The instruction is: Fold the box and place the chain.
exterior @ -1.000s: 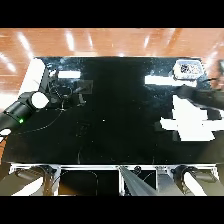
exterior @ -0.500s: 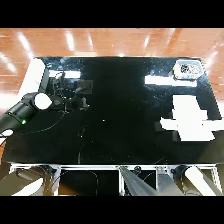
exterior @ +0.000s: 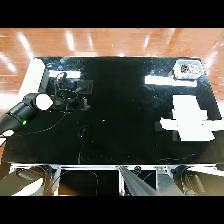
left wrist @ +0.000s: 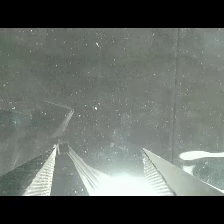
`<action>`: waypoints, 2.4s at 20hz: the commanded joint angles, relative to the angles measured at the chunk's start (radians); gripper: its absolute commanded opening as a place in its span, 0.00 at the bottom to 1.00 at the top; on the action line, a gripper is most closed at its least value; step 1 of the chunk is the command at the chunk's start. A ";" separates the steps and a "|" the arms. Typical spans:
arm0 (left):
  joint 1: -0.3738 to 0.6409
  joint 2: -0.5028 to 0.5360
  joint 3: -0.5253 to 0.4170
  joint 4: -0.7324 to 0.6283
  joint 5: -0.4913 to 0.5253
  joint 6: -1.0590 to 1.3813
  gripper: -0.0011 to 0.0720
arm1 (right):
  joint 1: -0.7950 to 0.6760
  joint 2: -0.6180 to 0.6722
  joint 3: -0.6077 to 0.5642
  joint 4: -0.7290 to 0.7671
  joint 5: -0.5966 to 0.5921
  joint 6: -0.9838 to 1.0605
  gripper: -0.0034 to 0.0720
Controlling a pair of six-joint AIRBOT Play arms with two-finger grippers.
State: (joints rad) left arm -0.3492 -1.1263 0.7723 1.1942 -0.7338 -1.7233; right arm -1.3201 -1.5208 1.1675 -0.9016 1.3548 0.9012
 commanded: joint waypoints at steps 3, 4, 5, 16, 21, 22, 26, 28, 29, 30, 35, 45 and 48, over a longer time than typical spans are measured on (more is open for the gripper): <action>0.001 0.000 0.001 -0.003 0.011 -0.004 0.86 | -0.015 -0.220 0.148 0.041 0.138 -0.056 0.98; 0.001 0.000 0.001 -0.003 0.010 -0.011 0.86 | -0.003 -0.239 0.148 0.040 0.165 -0.056 0.98; 0.001 0.000 0.001 -0.003 0.010 -0.011 0.86 | 0.008 -0.256 0.149 0.036 0.190 -0.056 0.98; 0.001 0.000 0.001 -0.002 0.007 -0.011 0.86 | 0.164 -0.322 0.149 0.002 0.285 -0.029 0.98; 0.001 0.000 0.001 -0.002 0.007 -0.011 0.86 | 0.224 -0.322 0.149 -0.069 0.298 -0.007 0.69; 0.001 0.000 0.001 -0.002 0.007 -0.011 0.86 | 0.232 -0.322 0.149 -0.050 0.311 -0.022 0.17; 0.001 0.000 0.001 -0.003 0.003 -0.011 0.86 | 0.259 -0.316 0.149 0.072 0.389 -0.051 0.09; 0.001 0.000 0.001 -0.006 -0.008 -0.011 0.86 | 0.290 -0.287 0.142 0.136 0.395 -0.049 0.08; 0.001 0.000 0.001 -0.007 -0.011 -0.011 0.86 | 0.312 -0.266 0.130 0.163 0.387 -0.049 0.09; 0.001 0.000 0.001 -0.009 -0.012 -0.011 0.86 | 0.338 -0.241 0.111 0.192 0.378 -0.049 0.08; 0.001 0.000 0.001 -0.028 -0.035 -0.011 0.86 | 0.537 -0.008 -0.113 0.329 0.285 -0.050 0.09; 0.001 0.001 -0.005 -0.018 -0.276 0.096 0.86 | 1.096 0.578 -0.771 0.459 -0.323 0.192 0.09; 0.001 0.002 -0.029 -0.017 -0.278 0.101 0.86 | 1.309 0.602 -0.855 0.525 -0.469 0.223 0.08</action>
State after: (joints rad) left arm -0.3492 -1.1252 0.7586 1.1770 -0.9756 -1.6466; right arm -0.1867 -0.9787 0.4160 -0.4507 1.0763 1.0637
